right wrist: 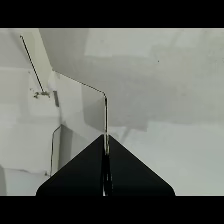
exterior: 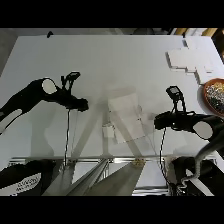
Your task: Fold the box and place the chain.
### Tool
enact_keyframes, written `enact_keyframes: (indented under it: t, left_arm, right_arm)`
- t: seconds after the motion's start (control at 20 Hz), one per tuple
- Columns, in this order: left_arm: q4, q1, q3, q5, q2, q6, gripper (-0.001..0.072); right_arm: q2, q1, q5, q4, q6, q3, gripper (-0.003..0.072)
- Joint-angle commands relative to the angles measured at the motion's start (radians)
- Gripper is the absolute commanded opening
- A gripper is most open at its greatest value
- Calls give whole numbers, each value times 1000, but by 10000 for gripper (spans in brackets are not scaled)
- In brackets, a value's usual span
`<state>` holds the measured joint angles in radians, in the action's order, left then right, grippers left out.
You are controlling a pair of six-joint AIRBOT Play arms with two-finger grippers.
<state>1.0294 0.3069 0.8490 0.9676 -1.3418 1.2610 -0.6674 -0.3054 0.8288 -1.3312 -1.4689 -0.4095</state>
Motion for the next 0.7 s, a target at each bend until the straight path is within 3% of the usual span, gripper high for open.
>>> enact_keyframes:
  t: [0.0, 0.1, 0.2, 0.3, 0.4, 0.65]
  left_arm:
    - [-356, 0, -1, 3, -42, -381, 452]
    - [-578, 0, -1, 72, -76, -606, 455]
    - [-719, 1, -1, 142, -104, -733, 455]
    - [-738, 6, -1, 158, -119, -761, 466]
    - [-737, 21, -1, 151, -141, -764, 533]
    - [-810, 74, 0, 129, -248, -848, 534]
  right_arm:
    - [0, -1, -1, 1, 0, 1, 15]
    - [0, -1, 0, 1, 0, 1, 15]
    - [0, -1, 0, 1, 0, 1, 15]
    - [0, -1, 0, 1, 0, 1, 15]
    - [0, -1, 0, 1, 0, 1, 15]
    - [0, -1, 1, 3, 0, 1, 15]
